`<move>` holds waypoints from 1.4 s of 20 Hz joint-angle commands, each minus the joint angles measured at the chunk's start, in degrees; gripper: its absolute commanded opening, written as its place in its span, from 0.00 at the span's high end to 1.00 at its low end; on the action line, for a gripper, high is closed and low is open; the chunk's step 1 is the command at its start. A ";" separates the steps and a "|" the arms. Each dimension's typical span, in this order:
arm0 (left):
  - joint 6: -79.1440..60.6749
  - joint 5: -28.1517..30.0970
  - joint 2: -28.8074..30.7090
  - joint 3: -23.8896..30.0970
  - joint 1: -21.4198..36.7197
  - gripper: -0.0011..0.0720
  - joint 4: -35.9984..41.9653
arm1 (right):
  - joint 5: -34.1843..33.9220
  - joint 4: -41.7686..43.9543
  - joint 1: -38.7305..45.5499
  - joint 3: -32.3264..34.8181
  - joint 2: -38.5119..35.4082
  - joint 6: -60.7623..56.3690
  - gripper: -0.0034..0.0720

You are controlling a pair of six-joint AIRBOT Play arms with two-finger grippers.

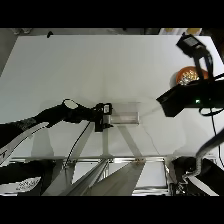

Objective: Fold the box and place the chain.

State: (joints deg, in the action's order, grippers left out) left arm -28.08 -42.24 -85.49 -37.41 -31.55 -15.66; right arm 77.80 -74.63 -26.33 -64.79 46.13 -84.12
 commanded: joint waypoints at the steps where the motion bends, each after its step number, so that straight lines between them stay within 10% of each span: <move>1: -0.02 0.02 0.02 0.02 0.02 0.45 -0.02 | -6.21 0.13 -8.11 4.09 -0.15 -3.50 0.94; 13: -0.02 0.02 0.02 0.02 0.02 0.45 -0.02 | -26.69 4.83 -14.08 13.09 16.90 -3.74 0.93; 19: -0.02 0.02 0.02 0.02 0.02 0.45 -0.02 | -27.41 4.81 -14.10 13.09 24.20 -3.72 0.92; 22: -0.02 0.02 0.02 0.02 0.02 0.45 -0.02 | -26.73 4.83 -14.08 12.98 24.00 -3.67 0.68; 28: 0.00 0.02 0.02 0.02 0.02 0.45 0.00 | -16.83 1.09 -7.93 11.52 15.17 -1.16 0.81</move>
State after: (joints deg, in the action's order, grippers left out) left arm -28.08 -42.24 -85.49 -37.41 -31.55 -15.66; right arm 55.29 -71.00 -37.78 -52.80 65.01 -86.08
